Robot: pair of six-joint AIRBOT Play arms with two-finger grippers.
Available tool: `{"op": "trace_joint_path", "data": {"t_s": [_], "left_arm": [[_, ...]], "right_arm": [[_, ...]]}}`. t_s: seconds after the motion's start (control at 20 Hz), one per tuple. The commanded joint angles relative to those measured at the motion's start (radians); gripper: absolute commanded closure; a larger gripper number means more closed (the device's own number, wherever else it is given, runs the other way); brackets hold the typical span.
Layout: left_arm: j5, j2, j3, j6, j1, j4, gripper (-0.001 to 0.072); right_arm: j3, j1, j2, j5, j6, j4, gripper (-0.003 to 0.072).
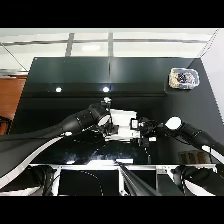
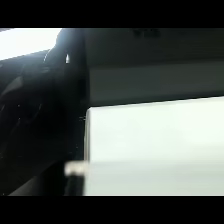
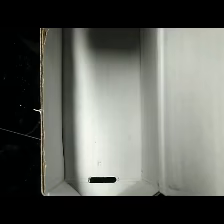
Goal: Fold the box and place the chain.
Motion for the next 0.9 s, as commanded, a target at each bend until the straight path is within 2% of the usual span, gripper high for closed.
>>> {"op": "trace_joint_path", "data": {"t_s": [0.0, 0.1, 0.15, 0.25, 0.3, 0.55, 0.6, 0.65, 0.85], "left_arm": [[0.003, 0.000, 0.002, -0.005, 0.000, -0.003, 0.0395], [0.003, 0.000, 0.002, -0.005, 0.000, -0.003, 0.0398], [0.003, 0.000, 0.002, -0.005, 0.000, -0.003, 0.0424], [0.003, 0.000, 0.002, -0.005, 0.000, -0.004, 0.0643], [0.005, 0.000, 0.002, -0.005, 0.000, -0.004, 0.0682], [-0.019, 0.000, 0.002, -0.010, 0.001, -0.007, 0.0683], [-0.019, 0.000, 0.002, -0.038, 0.003, -0.004, 0.0683], [-0.019, 0.000, 0.002, -0.062, 0.006, -0.004, 0.0683], [-0.026, 0.004, 0.002, -0.111, 0.019, 0.000, 0.0683]], "right_arm": [[0.000, 0.000, 0.000, -0.001, 0.003, 0.002, 0.0252], [0.000, 0.000, 0.000, -0.001, 0.003, 0.002, 0.0252], [0.000, 0.000, 0.000, -0.001, 0.003, 0.002, 0.0252], [0.000, 0.000, 0.000, -0.001, 0.003, 0.002, 0.0252], [0.000, 0.000, 0.000, -0.001, 0.003, 0.002, 0.0252], [0.001, 0.000, 0.001, 0.011, 0.028, -0.001, 0.0235], [0.003, 0.000, 0.007, 0.018, 0.051, -0.002, 0.0071], [0.003, -0.001, 0.023, 0.027, 0.074, -0.003, 0.0039], [0.003, -0.038, 0.145, 0.113, 0.120, -0.068, 0.0040]]}}
